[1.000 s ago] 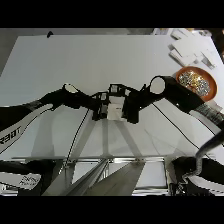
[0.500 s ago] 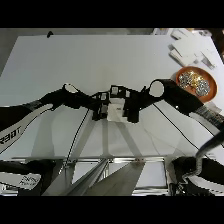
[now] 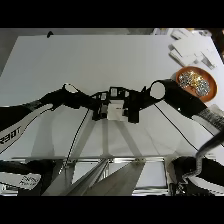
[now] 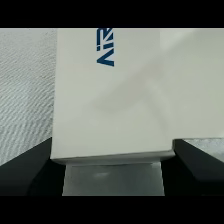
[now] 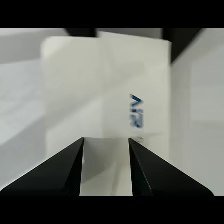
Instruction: Fold the box and place the chain.
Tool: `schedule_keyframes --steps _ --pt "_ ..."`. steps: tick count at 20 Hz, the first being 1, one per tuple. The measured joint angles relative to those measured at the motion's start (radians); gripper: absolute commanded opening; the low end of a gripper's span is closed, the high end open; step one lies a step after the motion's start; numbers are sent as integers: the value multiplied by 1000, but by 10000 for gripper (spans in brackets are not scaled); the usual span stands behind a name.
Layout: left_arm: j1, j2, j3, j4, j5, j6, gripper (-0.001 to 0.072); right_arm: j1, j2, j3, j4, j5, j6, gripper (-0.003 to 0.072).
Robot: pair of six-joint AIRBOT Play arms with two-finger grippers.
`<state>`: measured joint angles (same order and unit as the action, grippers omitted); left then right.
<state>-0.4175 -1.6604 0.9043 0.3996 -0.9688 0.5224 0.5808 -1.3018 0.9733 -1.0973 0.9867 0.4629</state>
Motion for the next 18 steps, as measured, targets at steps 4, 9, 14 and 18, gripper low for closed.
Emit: schedule_keyframes --steps 4,9,14,18 --pt "0 0 0 0 0 0 88 31 5 -2 -7 -23 -19 294" --pt "0 0 0 0 0 0 88 43 6 -22 -25 -22 -23 296" --pt "0 0 0 0 0 0 88 47 6 -41 -49 -49 -23 286" --pt "0 0 0 0 0 0 88 47 6 -45 -76 -78 -13 269"
